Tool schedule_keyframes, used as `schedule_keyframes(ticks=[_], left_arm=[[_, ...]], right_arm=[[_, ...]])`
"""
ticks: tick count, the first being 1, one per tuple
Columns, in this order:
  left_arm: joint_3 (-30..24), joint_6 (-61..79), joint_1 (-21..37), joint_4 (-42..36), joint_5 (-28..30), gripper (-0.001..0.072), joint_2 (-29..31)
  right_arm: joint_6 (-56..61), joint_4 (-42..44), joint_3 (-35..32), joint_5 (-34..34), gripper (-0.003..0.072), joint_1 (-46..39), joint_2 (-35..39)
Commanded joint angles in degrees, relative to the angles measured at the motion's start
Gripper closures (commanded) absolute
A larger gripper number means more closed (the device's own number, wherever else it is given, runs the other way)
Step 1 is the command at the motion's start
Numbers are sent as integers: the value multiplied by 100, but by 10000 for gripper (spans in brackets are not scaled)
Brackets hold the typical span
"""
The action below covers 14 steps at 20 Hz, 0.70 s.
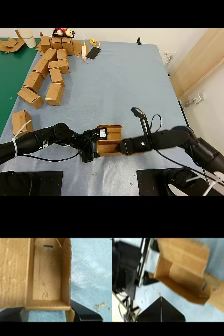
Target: Fold the box.
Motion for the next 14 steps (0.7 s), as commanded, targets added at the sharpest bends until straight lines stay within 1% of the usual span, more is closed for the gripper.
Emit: schedule_keyframes(ticks=[1, 4, 6, 8, 11, 14], left_arm=[[-2, 2, 2, 2, 2, 258, 2], [-2, 0, 0, 0, 0, 259, 2], [-2, 0, 2, 2, 4, 259, 2], [-2, 2, 2, 2, 2, 259, 2], [-2, 2, 2, 2, 2, 259, 2], [-2, 2, 2, 0, 2, 258, 2]], right_arm=[[-330, 28, 529, 584, 684, -238, -1016], [-949, 24, 1086, 595, 684, -485, -2197], [-1108, 0, 1172, 588, 684, -525, -2750], [-1150, -11, 1147, 481, 684, -479, -3134], [-1147, -26, 1023, 726, 684, -411, -3305], [-1147, -181, 1036, 782, 685, -420, -3161]])
